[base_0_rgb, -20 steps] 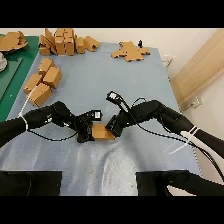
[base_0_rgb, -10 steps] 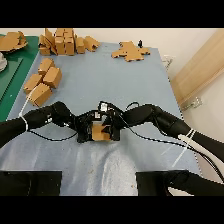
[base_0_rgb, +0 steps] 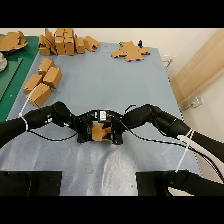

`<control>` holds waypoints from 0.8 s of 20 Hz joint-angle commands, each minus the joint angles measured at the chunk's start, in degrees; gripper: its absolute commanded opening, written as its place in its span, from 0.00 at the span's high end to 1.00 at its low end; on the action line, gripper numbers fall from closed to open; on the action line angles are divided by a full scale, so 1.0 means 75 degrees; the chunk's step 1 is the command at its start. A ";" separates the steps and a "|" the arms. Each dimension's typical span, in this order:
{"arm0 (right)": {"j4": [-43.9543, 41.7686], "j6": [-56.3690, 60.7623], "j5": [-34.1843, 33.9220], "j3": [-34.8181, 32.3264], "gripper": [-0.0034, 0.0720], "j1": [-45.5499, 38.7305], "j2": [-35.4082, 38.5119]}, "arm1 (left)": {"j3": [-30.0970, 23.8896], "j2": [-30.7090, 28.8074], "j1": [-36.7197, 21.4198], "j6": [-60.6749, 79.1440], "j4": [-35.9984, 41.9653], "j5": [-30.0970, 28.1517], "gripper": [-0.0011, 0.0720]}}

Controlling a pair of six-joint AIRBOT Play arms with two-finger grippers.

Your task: Fold the box.

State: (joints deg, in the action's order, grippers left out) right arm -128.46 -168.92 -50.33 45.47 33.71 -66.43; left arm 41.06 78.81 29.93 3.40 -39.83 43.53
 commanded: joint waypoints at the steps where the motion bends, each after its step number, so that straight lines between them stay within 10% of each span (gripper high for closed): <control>1: 0.0213 -0.0175 0.0184 0.0000 0.32 -0.0003 -0.0006 | 0.0003 0.0003 0.0000 0.0003 0.0003 0.0006 0.44; 16: 0.0842 -0.0169 0.0606 0.0006 0.32 0.0000 0.0411 | 0.0003 0.0003 0.0000 0.0003 0.0003 0.0006 0.44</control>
